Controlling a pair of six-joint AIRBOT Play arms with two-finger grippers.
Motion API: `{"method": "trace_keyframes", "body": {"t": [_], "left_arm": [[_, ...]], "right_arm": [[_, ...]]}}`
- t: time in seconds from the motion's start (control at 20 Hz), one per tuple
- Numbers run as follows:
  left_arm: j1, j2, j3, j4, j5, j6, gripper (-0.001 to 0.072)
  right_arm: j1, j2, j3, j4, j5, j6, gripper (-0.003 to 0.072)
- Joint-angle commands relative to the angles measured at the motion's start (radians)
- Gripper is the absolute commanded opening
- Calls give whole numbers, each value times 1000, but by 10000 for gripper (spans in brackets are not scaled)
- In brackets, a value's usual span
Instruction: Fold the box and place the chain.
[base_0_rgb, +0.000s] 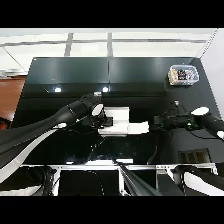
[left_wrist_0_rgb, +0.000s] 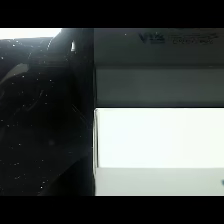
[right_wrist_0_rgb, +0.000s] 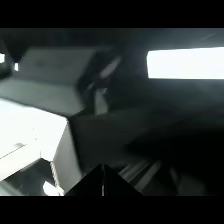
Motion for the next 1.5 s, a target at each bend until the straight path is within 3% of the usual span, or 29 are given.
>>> {"method": "trace_keyframes", "body": {"t": [0.0, 0.15, 0.2, 0.25, 0.3, 0.55, 0.65, 0.8, 1.05, 1.45], "left_arm": [[0, 0, 1, 0, 0, 0, 28], [0, 0, 1, 0, 0, 0, 28], [0, 0, 1, 0, -1, 0, 28], [0, 0, 1, 0, -1, 0, 28], [0, 0, 1, 0, 0, 0, 28], [0, 0, 1, 0, -1, 0, 28], [0, 0, 1, 0, -1, 0, 28], [0, 0, 1, 0, 0, 0, 28], [0, 0, 1, 0, 0, 0, 28], [0, 0, 1, 0, 0, 0, 28]], "right_arm": [[128, -63, -3, 149, -58, -103, 17], [163, -63, 32, 168, -24, -124, 18], [163, -63, 51, 169, 6, -124, 99], [163, -63, 68, 166, 42, -127, 399], [163, -63, 87, 164, 89, -143, 573], [209, -63, 151, 169, 173, -148, 571], [243, -63, 177, 165, 162, -130, 436], [281, -63, 225, 121, 144, -33, 357], [343, -63, 285, -28, 127, 138, 357], [500, -63, 288, -160, -76, 348, 356]]}}
